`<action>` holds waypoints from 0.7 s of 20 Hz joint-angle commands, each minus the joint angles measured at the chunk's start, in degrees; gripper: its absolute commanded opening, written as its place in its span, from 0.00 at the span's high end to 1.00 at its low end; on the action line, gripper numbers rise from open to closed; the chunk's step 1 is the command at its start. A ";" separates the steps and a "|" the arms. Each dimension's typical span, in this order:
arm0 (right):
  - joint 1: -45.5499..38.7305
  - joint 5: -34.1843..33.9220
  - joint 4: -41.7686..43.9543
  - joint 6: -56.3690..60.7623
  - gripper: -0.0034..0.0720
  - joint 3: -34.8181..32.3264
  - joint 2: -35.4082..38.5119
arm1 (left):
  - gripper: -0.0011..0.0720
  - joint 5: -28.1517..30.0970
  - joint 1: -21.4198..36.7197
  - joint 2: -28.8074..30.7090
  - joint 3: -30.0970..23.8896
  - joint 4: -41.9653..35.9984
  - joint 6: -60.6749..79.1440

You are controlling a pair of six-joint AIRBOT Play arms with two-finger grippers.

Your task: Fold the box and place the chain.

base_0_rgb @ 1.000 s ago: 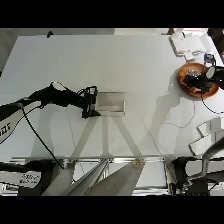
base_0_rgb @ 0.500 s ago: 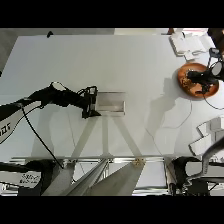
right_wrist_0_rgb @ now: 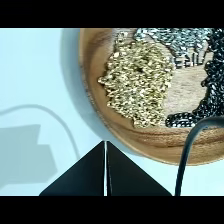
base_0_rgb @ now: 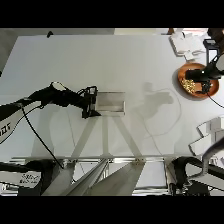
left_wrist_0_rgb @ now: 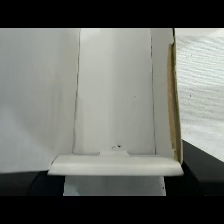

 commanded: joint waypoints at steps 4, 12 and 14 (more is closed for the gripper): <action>2.12 4.07 -0.22 0.15 0.86 0.00 2.71 | 0.28 0.02 -0.02 0.02 0.02 0.02 0.02; -8.22 -0.44 2.19 7.85 0.22 0.00 -2.56 | 0.28 0.00 -0.02 0.02 0.02 0.02 0.02; -9.44 -1.88 2.43 7.78 0.18 0.00 -6.23 | 0.28 0.00 -0.02 0.02 0.02 0.02 0.02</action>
